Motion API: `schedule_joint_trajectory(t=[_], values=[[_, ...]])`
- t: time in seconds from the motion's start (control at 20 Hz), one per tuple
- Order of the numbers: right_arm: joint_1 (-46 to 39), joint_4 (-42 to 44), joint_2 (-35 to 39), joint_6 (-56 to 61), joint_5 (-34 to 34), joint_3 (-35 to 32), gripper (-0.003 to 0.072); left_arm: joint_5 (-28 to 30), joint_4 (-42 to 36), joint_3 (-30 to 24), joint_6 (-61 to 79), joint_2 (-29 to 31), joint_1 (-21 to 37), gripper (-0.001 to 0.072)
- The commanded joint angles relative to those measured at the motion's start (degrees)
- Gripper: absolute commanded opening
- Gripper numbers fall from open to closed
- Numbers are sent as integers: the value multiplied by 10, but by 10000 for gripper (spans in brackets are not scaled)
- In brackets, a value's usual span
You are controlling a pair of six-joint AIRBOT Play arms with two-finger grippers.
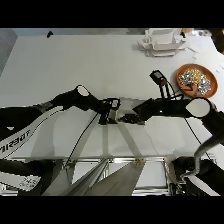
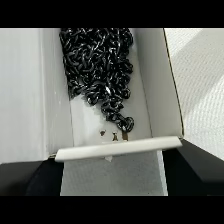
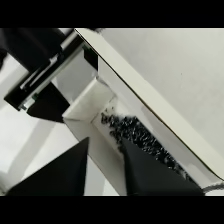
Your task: Fold the box and place the chain.
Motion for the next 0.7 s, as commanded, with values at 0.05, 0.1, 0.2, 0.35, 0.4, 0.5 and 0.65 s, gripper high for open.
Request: schedule_joint_trajectory(t=[0.05, 0.1, 0.2, 0.35, 0.4, 0.5, 0.65], values=[[0, -115, 68, 26, -43, 29, 280, 0, 0, 1, 0, 0, 0, 10], [0, -158, 75, 55, -54, 40, 280, 0, 0, 0, 0, 0, 0, 10], [-12, -226, 78, 110, -76, 57, 278, 0, 0, 0, 0, 0, 0, 10], [-77, -245, 73, 173, -97, 58, 268, 0, 0, 0, 0, 0, 0, 10], [-105, -245, 66, 184, -92, 58, 242, 0, 0, 0, 0, 0, 0, 10], [-151, -246, 42, 186, -76, 58, 177, 0, 0, 0, 0, 0, 0, 10], [-176, -275, -21, 201, -47, 58, 191, 0, 0, 0, 0, 0, 0, 10]])
